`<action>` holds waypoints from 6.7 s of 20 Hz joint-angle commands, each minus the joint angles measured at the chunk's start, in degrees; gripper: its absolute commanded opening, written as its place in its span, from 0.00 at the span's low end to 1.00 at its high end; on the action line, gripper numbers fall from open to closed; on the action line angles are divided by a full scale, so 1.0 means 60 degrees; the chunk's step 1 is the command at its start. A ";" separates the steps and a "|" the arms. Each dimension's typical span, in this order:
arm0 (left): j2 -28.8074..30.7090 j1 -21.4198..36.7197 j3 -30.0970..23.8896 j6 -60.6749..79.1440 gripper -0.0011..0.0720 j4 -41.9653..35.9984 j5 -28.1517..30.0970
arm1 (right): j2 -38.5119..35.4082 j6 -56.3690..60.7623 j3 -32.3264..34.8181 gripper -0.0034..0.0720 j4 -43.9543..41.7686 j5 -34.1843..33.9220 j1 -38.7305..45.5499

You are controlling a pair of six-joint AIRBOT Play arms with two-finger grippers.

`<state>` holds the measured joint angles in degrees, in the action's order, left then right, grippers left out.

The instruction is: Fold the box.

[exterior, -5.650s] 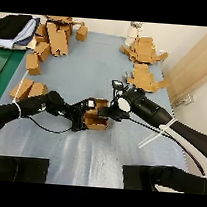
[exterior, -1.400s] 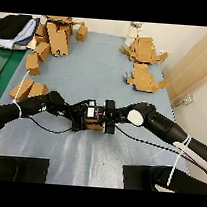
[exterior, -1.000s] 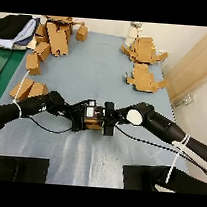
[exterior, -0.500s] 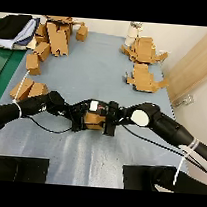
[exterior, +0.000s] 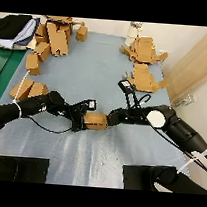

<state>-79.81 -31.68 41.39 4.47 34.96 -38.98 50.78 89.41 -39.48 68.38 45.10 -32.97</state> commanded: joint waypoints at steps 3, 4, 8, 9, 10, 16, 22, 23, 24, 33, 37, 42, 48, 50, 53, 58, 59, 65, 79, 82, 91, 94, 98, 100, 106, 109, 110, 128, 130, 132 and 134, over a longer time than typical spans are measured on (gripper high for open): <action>0.0007 -0.0004 -0.0004 0.0000 0.84 0.0004 0.0004 | 0.0306 -0.0619 0.1031 0.05 -0.5635 -0.1956 0.0117; 0.0007 -0.0004 -0.0004 0.0000 0.84 0.0000 0.0004 | 0.0328 -0.1082 0.1253 0.05 -0.6346 -0.2222 0.0117; 0.0007 -0.0004 -0.0004 0.0000 0.84 0.0000 0.0004 | 0.0437 -0.1770 0.2098 0.05 -0.7563 -0.2674 0.0051; 0.0007 -0.0004 -0.0004 0.0000 0.84 0.0000 0.0004 | 0.0452 -0.1767 0.2229 0.05 -0.7559 -0.2721 -0.0011; 0.0007 -0.0004 -0.0004 0.0000 0.84 0.0000 0.0004 | 0.0455 -0.1770 0.2324 0.05 -0.7541 -0.2798 -0.0076; 0.0007 -0.0004 -0.0004 0.0000 0.84 0.0000 0.0007 | 0.0517 -0.1840 0.2408 0.05 -0.7413 -0.3115 -0.0117; 0.0007 -0.0004 -0.0004 0.0000 0.84 0.0000 0.0007 | 0.1086 -0.1843 0.2408 0.05 -0.7366 -0.3096 -0.0120; 0.0007 -0.0004 -0.0004 0.0000 0.84 0.0000 0.0004 | 0.1129 -0.1843 0.2408 0.05 -0.7395 -0.3060 -0.0120; 0.0007 -0.0004 -0.0004 0.0000 0.84 0.0000 0.0004 | 0.1096 -0.1847 0.2404 0.05 -0.7464 -0.3013 -0.0120; 0.0007 -0.0004 -0.0004 -0.0007 0.84 -0.0004 0.0004 | -0.1483 0.0153 0.2390 0.05 -0.4156 -0.2834 0.0667; 0.0011 -0.0004 0.0080 -0.0798 0.84 -0.0004 -0.0004 | -0.1759 0.2320 0.2390 0.05 -0.1260 -0.1978 0.1038; 0.0659 0.0058 0.0648 -0.2568 0.84 0.0004 0.0310 | -0.1810 0.2353 0.2390 0.05 -0.1282 -0.1945 0.1038; 0.0943 0.1523 0.1424 -0.4197 0.84 0.0033 0.2798 | -0.1810 0.2353 0.2390 0.05 -0.1286 -0.1916 0.1038; 0.0776 0.2284 0.1716 -0.4371 0.84 0.0033 0.2867 | -0.1810 0.2350 0.2390 0.05 -0.1282 -0.1927 0.1038; 0.0379 0.3344 0.2000 -0.4433 0.84 0.0033 0.3027 | -0.1810 0.2350 0.2390 0.05 -0.1279 -0.1934 0.1038; -0.0328 0.4761 0.2222 -0.4717 0.84 -0.0007 0.3763 | -0.1810 0.2353 0.2390 0.05 -0.1246 -0.1985 0.1038; -0.0459 0.4980 0.2288 -0.4805 0.84 -0.0011 0.3759 | -0.1810 0.2353 0.2390 0.05 -0.1246 -0.2018 0.1038; -0.0754 0.5927 0.2524 -0.5260 0.84 -0.0051 0.4557 | -0.1810 0.2353 0.2390 0.05 -0.1242 -0.2098 0.1038; -0.1104 0.6349 0.2543 -0.5672 0.99 0.0015 0.3756 | -0.1810 0.2371 0.2390 0.05 -0.1213 -0.2167 0.1038; -0.1104 0.6349 0.2546 -0.5676 1.00 0.0251 0.3381 | -0.1810 0.2426 0.2390 0.05 -0.1213 -0.2167 0.1038; -0.0251 0.7060 0.2554 -0.6521 1.00 0.1392 0.1770 | -0.1810 0.2422 0.2390 0.05 -0.1213 -0.2084 0.1038; 0.0055 0.7355 0.2554 -0.6510 1.00 0.1464 0.1603 | -0.1810 0.2426 0.2390 0.05 -0.1213 -0.2084 0.1038; 0.0350 0.7497 0.2554 -0.6681 1.00 0.1468 0.1333 | -0.1810 0.2426 0.2390 0.06 -0.1213 -0.1927 0.1038; 0.0659 0.7475 0.2557 -0.6685 1.00 0.1457 0.1056 | -0.1810 0.2422 0.2390 0.19 -0.1213 -0.1829 0.1038; 0.1406 0.6958 0.2554 -0.6681 0.64 0.0514 -0.1188 | -0.1807 0.2080 0.2386 0.05 -0.1206 -0.2033 0.1038; 0.1406 0.5552 0.2554 -0.7012 0.03 0.0372 -0.2018 | -0.1752 0.1967 0.2299 0.05 -0.1209 -0.2605 0.1038; 0.1406 0.4980 0.2554 -0.7187 0.03 0.0375 -0.2007 | -0.1606 0.1698 0.2109 0.05 -0.1209 -0.2579 0.1038; -0.0630 0.1526 0.3829 -0.9038 0.03 -0.0973 -0.2681 | 0.3676 -0.0328 -0.2750 0.05 -0.1858 -0.1158 0.0834; -0.0630 0.1526 0.3829 -0.9038 0.03 -0.0973 -0.2656 | 0.3676 -0.0328 -0.2750 0.05 -0.1854 -0.1155 0.0841; -0.0630 0.1526 0.3832 -0.9038 0.03 -0.0973 -0.2663 | 0.3676 -0.0328 -0.2750 0.05 -0.1854 -0.1155 0.0841; -0.0630 0.1526 0.3832 -0.9038 0.03 -0.0973 -0.2663 | 0.3676 -0.0328 -0.2750 0.05 -0.1858 -0.1155 0.0841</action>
<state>-83.50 -22.48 64.29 -49.74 29.26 -54.83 72.71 87.44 -55.81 57.43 38.11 -27.88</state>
